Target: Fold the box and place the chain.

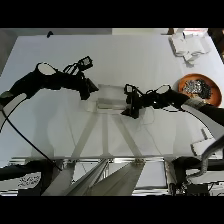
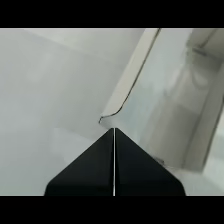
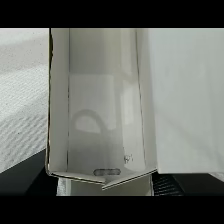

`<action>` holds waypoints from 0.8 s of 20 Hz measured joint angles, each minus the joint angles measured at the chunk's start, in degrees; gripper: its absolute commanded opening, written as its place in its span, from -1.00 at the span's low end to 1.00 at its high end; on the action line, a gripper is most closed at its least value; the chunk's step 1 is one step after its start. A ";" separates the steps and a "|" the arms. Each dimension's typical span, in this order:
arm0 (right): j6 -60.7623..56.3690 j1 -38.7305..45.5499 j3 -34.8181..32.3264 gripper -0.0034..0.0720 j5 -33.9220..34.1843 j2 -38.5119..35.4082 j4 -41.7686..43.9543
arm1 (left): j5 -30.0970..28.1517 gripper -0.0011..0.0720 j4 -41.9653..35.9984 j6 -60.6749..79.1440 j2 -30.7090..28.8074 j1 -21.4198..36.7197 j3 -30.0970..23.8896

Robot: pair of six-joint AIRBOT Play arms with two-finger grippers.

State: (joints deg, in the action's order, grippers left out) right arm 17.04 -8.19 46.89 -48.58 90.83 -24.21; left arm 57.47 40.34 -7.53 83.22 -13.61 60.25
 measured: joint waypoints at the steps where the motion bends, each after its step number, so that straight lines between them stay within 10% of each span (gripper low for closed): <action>1: 0.00 0.00 0.00 0.34 0.00 0.00 0.00 | 1.25 -0.47 1.99 0.02 -0.96 0.15 0.00; 3: 0.00 0.00 0.00 0.34 0.00 0.00 0.02 | 3.52 0.34 6.01 -0.02 -2.01 0.28 -0.22; 16: 0.00 0.00 0.00 0.34 -0.02 0.00 0.02 | 2.54 0.16 2.73 22.53 3.69 -0.33 -4.94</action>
State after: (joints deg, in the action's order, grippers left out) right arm 17.04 -8.19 46.89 -48.60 90.83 -24.18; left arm 60.01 43.07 15.00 86.91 -13.93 55.31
